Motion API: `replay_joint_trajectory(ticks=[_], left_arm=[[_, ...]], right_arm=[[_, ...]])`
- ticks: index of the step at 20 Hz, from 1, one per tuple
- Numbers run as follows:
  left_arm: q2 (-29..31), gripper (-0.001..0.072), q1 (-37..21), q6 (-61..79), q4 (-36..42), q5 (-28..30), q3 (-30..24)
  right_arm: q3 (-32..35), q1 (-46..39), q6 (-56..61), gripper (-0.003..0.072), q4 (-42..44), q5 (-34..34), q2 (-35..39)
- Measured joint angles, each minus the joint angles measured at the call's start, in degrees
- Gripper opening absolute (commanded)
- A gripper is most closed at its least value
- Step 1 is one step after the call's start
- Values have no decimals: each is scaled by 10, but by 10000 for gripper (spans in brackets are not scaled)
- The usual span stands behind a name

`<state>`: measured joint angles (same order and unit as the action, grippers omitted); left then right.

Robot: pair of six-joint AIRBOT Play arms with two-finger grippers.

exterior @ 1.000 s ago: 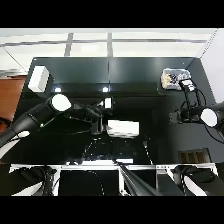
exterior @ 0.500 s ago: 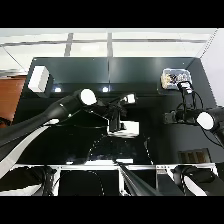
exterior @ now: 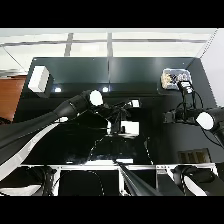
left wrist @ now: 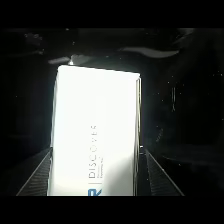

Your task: Fold the box and place the chain.

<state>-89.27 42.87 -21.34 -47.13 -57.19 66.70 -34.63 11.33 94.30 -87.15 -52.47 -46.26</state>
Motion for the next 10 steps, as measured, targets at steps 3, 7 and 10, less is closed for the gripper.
replay_joint_trajectory(ticks=[3,7,10], left_arm=[[-1,713,9,0,-16,-5,6],[-3,713,32,-5,-72,-9,9],[-10,570,49,-12,-125,-9,9]], right_arm=[[0,0,0,12,1,1,0],[0,0,0,12,2,1,0],[0,0,0,12,2,2,0]])
